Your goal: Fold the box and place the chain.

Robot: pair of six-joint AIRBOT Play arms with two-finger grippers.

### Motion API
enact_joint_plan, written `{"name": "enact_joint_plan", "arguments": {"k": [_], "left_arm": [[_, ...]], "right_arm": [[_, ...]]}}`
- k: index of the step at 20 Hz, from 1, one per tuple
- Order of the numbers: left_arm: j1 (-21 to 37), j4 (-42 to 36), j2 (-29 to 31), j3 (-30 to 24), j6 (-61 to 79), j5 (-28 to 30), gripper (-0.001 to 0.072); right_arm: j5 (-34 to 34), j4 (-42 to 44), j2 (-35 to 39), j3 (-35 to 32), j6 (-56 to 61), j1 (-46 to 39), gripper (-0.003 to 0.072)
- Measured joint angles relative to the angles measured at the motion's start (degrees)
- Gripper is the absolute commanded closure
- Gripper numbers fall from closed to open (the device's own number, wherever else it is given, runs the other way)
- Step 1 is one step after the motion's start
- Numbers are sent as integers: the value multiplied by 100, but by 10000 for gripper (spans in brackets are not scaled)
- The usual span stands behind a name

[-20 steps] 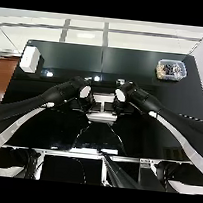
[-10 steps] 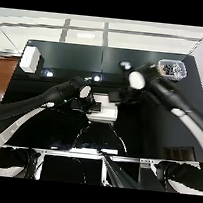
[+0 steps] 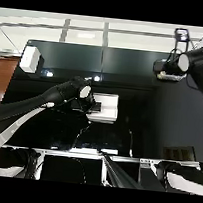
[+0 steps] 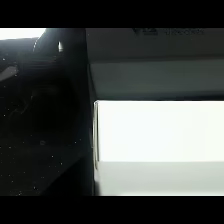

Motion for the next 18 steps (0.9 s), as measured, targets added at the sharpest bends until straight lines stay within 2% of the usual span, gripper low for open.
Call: {"name": "enact_joint_plan", "arguments": {"k": [3, 4, 7, 8, 9, 13, 14, 15, 18], "left_arm": [[0, 0, -2, 0, 0, 0, 684], [0, 0, 0, 0, 0, -2, 684], [0, 0, 0, 0, 0, -2, 684], [0, 0, -2, 0, 0, 0, 684], [0, 0, 0, 0, 0, -2, 684], [0, 0, -2, 0, -2, -11, 684], [0, 0, 0, 0, 0, -13, 684], [0, 0, 0, 0, -2, -11, 684], [0, 0, 0, 0, -2, -11, 684]], "right_arm": [[66, 240, -1252, 1191, -20, -654, -16], [232, 282, -1683, 1659, -22, -796, 64], [706, 492, -2859, 2964, -22, -1082, 75], [824, 566, -3174, 3287, -20, -1143, 166], [885, 605, -3418, 3530, -2, -1191, 195], [1071, 734, -3932, 3956, 133, -1290, 199], [1113, 739, -3987, 3995, 144, -1303, 486], [1185, 730, -4019, 4030, 155, -1318, 674], [1458, 846, -3969, 4070, 120, -1355, 673]]}}
